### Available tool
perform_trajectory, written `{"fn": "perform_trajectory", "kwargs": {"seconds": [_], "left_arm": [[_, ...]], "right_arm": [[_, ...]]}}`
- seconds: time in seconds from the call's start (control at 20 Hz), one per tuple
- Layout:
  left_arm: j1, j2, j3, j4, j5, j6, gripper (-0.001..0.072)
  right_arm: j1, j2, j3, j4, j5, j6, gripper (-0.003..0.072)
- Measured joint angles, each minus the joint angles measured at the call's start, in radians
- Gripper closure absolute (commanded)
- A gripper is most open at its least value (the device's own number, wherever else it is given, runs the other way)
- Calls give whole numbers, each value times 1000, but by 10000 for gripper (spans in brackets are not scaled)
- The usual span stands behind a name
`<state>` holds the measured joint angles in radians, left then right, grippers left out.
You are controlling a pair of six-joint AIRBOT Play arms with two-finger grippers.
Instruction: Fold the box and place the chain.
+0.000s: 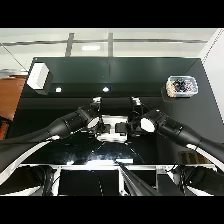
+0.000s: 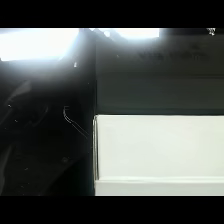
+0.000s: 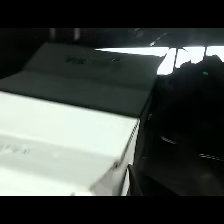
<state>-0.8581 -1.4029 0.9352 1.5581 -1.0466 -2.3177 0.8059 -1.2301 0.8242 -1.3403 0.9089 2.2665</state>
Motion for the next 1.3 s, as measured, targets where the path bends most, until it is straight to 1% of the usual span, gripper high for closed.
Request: {"fn": "perform_trajectory", "kwargs": {"seconds": [0.5,0.55,0.95,1.3], "left_arm": [[0,0,0,4,-1,0,679],[0,0,0,4,-1,0,679],[0,0,0,4,-2,-1,679],[0,0,0,4,-2,-2,679]], "right_arm": [[21,-45,40,-60,69,32,326],[27,-49,45,-68,71,33,446],[62,-106,90,-106,126,53,446],[66,-134,98,-131,153,85,447]]}}
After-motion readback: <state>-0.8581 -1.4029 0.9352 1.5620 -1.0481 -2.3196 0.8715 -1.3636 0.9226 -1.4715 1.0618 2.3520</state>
